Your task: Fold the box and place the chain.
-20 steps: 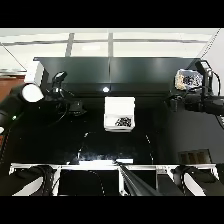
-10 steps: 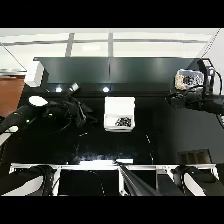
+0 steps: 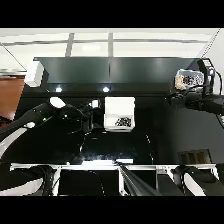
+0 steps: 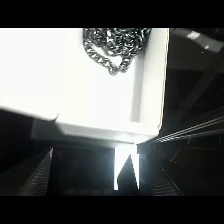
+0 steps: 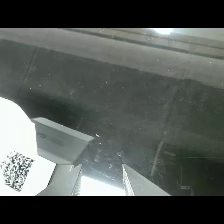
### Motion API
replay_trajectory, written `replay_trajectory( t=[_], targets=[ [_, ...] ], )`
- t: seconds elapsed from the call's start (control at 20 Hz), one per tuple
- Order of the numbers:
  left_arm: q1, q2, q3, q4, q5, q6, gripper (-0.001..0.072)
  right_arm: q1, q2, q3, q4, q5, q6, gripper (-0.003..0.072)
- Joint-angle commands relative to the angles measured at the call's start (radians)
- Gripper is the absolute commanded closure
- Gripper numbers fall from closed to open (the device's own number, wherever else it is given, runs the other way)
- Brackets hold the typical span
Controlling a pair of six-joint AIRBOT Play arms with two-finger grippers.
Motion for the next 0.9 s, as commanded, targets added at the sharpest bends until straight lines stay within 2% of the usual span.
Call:
replay_trajectory(
  t=[0.0, 0.85],
  targets=[
    [-0.026, -0.031, 0.012, -0.011, 0.004, 0.024, -0.0008, 0.0, 0.0, -0.001, 0.0, 0.0, 0.0, 0.037],
    [-0.048, -0.049, 0.04, -0.024, 0.035, 0.024, -0.0007, 0.0, 0.0, -0.001, 0.001, 0.005, 0.0, 0.037]
  ],
)
